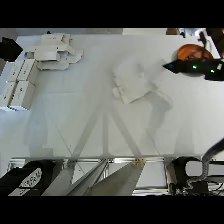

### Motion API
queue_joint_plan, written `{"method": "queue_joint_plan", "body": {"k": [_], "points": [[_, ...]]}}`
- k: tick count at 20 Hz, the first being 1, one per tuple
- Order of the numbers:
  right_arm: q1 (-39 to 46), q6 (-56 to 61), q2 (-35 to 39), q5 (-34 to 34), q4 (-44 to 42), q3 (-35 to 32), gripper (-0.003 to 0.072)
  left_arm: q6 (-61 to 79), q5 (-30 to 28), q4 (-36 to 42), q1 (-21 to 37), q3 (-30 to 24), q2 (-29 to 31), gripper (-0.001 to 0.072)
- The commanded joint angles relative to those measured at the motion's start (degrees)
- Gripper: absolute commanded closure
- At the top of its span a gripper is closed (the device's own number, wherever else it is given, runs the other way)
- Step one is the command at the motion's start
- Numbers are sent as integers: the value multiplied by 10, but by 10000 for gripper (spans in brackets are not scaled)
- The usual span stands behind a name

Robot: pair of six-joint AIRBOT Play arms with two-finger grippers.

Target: Fold the box and place the chain.

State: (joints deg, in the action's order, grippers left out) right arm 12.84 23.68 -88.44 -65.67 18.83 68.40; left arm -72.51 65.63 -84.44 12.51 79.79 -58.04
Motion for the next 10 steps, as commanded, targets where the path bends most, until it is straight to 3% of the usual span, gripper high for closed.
{"method": "queue_joint_plan", "body": {"k": [1,6,10], "points": [[-87,-57,0,67,-89,-1,675,0,0,0,1,0,0,-11],[-135,-95,0,169,-103,-34,675,0,0,0,1,0,0,-11],[-135,-141,1,193,-119,-96,676,0,0,0,1,0,0,-11]]}}
